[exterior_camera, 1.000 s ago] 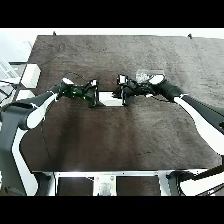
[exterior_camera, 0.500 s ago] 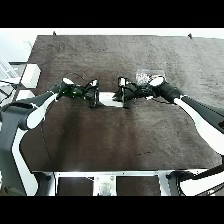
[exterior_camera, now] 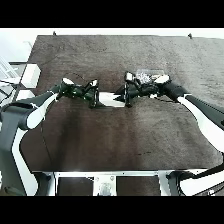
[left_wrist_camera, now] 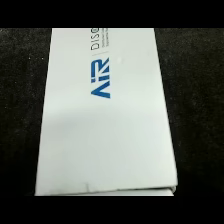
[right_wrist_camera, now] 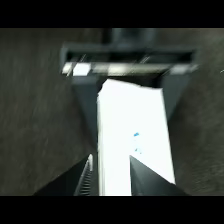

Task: Fold the box and place the chain.

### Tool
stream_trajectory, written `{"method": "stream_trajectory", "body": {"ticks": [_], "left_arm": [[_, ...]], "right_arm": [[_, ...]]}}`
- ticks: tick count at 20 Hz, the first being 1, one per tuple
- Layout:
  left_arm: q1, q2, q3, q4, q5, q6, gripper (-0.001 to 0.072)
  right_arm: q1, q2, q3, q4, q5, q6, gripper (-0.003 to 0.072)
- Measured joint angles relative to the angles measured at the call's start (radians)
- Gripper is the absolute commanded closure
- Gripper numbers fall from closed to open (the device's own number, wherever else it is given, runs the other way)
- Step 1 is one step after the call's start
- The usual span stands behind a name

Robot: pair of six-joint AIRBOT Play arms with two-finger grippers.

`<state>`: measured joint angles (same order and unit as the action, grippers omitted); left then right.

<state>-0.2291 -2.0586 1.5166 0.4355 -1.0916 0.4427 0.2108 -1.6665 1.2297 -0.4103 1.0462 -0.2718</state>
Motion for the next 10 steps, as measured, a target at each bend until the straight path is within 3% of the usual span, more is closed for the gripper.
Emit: {"method": "stream_trajectory", "body": {"ticks": [1,2,10], "left_arm": [[0.0,0.0,0.0,0.0,0.0,0.0,0.0323],[0.0,0.0,0.0,0.0,0.0,0.0,0.0323],[0.0,0.0,0.0,-0.001,0.002,0.0,0.0323]], "right_arm": [[-0.007,0.0,0.004,0.025,0.005,0.0,0.0651],[-0.013,0.0,0.006,0.042,0.007,0.002,0.0671],[-0.007,-0.072,0.015,-0.015,0.011,0.21,0.0672]]}}
